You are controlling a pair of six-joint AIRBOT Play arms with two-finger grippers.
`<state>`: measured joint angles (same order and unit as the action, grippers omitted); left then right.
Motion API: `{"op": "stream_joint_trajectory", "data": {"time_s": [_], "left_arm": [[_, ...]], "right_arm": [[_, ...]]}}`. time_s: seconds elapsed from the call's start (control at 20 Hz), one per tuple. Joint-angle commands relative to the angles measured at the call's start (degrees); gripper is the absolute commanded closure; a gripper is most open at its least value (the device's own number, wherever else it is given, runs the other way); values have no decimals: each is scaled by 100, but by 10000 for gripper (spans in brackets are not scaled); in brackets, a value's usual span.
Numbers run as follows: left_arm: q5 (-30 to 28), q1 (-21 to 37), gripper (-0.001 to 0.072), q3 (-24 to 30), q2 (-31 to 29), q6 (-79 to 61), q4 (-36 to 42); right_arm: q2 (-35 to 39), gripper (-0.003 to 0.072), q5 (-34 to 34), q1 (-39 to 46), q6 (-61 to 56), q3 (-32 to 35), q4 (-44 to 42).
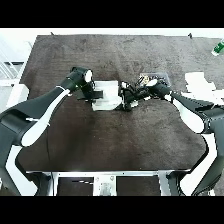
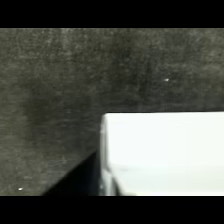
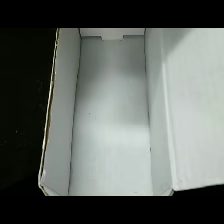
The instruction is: Fold the box and place the chain.
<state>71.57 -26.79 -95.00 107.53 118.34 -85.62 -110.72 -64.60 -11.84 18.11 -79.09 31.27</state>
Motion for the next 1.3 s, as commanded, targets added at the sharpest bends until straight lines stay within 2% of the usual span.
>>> {"op": "stream_joint_trajectory", "data": {"time_s": [0.0,0.35,0.4,0.45,0.5,1.0,1.1,1.25], "left_arm": [[55,4,673,0,55,11,-74],[44,4,678,0,50,-162,-70],[7,7,565,0,28,-378,4],[-50,7,402,0,-9,-616,133],[-48,7,391,-39,-48,-802,214],[157,7,392,44,-935,-1075,177],[31,7,393,262,-1213,-1117,70],[-573,24,404,1012,-1926,-1510,35]], "right_arm": [[2,134,4,2,-2,0,24],[2,134,2,2,-2,0,22],[2,134,4,2,-2,0,24],[2,134,2,2,-2,0,22],[2,134,4,2,-2,0,22],[2,134,2,2,-2,0,22],[2,134,2,2,-2,0,22],[2,134,2,2,-2,0,22]]}}
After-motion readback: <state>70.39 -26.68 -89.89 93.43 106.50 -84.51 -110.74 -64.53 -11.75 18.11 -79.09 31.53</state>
